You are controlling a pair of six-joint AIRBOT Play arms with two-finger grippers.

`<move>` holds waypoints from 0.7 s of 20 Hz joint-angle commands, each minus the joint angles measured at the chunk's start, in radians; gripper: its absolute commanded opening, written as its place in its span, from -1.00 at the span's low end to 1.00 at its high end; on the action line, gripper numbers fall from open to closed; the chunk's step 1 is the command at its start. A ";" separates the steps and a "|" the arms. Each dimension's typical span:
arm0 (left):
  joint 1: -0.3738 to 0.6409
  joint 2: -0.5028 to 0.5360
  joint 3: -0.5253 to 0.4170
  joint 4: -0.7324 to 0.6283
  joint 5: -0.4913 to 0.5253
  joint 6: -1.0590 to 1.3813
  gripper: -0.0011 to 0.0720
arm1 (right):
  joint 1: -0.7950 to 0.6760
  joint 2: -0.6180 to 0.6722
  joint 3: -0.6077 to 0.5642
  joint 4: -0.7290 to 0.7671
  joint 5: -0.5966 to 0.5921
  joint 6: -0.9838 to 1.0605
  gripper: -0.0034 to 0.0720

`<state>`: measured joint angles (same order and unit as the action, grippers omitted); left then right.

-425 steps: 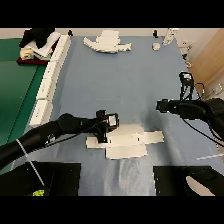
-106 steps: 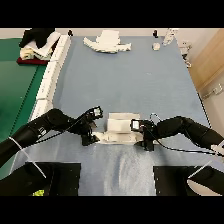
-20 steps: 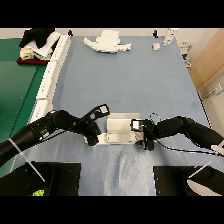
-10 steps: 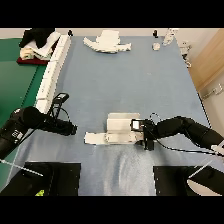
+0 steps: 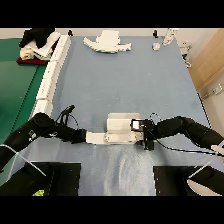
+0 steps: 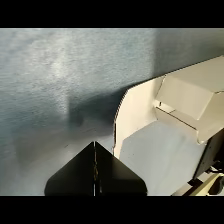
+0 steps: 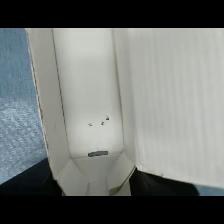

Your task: Fold the box.

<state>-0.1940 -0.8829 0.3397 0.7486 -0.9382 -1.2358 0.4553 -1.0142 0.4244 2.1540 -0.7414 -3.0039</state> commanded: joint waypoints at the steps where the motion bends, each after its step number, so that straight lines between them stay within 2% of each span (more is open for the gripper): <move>1: -0.126 -0.041 -0.011 -0.143 0.154 0.013 -0.94 | 0.000 -0.001 0.000 0.000 0.000 0.000 0.29; 3: -0.191 -0.040 -0.010 -0.184 0.213 0.011 -0.94 | 0.000 -0.001 0.000 0.000 0.000 0.000 0.29; 6: -0.243 -0.040 -0.009 -0.223 0.225 0.006 -0.94 | 0.000 -0.001 0.000 0.000 0.000 0.000 0.29; 10: -0.251 -0.039 -0.005 -0.233 0.220 -0.014 -0.94 | 0.000 -0.001 0.000 0.000 0.000 0.000 0.29; 14: -0.255 -0.039 0.039 -0.235 0.171 -0.025 -0.92 | 0.000 -0.001 0.000 0.000 0.000 0.000 0.29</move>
<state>-0.4435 -0.9218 0.3565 0.5247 -0.7437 -1.2461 0.4553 -1.0142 0.4244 2.1540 -0.7414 -3.0043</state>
